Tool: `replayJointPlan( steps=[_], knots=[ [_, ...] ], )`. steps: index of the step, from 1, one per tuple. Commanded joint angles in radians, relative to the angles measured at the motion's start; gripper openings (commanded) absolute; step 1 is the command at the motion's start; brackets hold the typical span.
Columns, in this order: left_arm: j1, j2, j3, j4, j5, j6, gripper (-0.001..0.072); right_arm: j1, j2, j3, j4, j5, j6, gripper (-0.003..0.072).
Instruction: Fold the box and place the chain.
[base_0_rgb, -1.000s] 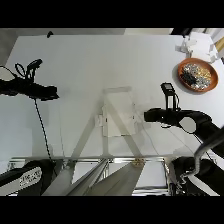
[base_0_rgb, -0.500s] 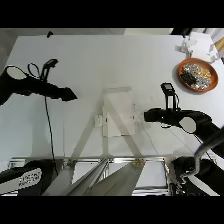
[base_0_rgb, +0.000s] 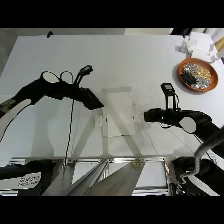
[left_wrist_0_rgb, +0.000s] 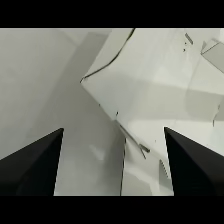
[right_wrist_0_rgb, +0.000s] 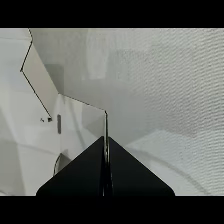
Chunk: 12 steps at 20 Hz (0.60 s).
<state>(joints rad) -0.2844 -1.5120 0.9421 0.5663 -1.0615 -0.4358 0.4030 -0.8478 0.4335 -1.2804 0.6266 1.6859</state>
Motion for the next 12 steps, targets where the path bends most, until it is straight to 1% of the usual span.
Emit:
replayJointPlan(
  steps=[1, 5, 8, 12],
  knots=[
    [-0.035, -0.051, 0.0, -0.047, 0.027, 0.055, 0.0695, 0.001, 0.001, -0.001, 0.004, 0.009, 0.0, 0.0015],
    [-0.039, -0.106, 0.0, -0.109, -0.061, 0.119, 0.0695, 0.001, 0.001, -0.001, 0.001, 0.008, 0.0, 0.0015],
    [-0.042, -0.129, 0.0, -0.131, -0.065, 0.155, 0.0695, 0.001, 0.001, -0.001, 0.002, 0.008, 0.0, 0.0016],
    [-0.058, -0.144, 0.0, -0.204, -0.063, 0.209, 0.0694, 0.001, 0.001, -0.001, 0.002, 0.008, 0.0, 0.0016]
  ],
)
